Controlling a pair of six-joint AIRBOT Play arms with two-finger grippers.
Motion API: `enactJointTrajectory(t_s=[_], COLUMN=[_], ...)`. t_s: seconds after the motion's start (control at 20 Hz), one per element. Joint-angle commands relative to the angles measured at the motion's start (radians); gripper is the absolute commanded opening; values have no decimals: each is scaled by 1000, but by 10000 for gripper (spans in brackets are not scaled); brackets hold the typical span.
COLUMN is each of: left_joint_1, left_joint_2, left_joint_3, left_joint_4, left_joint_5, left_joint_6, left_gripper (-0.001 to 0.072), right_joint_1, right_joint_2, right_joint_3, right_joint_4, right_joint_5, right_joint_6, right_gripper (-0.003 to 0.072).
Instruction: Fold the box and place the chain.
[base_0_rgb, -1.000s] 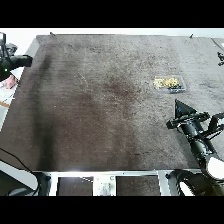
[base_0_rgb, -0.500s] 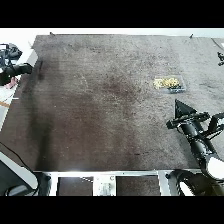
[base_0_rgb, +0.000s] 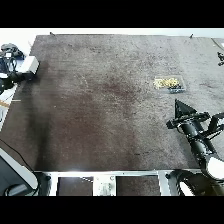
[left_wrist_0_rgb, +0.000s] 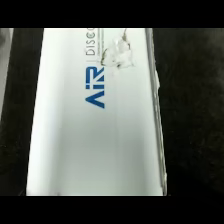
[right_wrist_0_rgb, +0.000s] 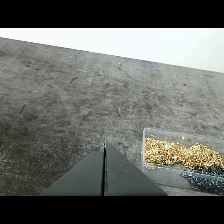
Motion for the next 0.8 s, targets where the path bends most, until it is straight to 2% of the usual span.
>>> enactJointTrajectory(t_s=[0.0,0.1,0.15,0.2,0.25,0.3,0.55,0.75], left_joint_1=[1,1,1,1,1,1,1,1], left_joint_2=[-14,-14,-14,-13,-13,-11,32,86], left_joint_3=[1,1,2,2,2,2,2,7], left_joint_4=[14,14,14,12,9,9,0,-6], left_joint_5=[11,16,15,14,16,14,13,-37], left_joint_6=[-8,-8,-8,-8,-8,-8,-9,-31], left_gripper=[10,12,53,394,621,644,645,645], right_joint_1=[0,0,0,0,0,0,0,0], right_joint_2=[0,0,0,0,0,0,0,0], right_joint_3=[-1,-1,-1,-1,-1,-1,-1,-1], right_joint_4=[0,0,0,0,0,0,0,0], right_joint_5=[0,0,0,0,0,0,0,0], right_joint_6=[0,0,0,0,0,0,0,0], right_gripper=[-11,-11,-11,-11,-11,-11,-11,-11])
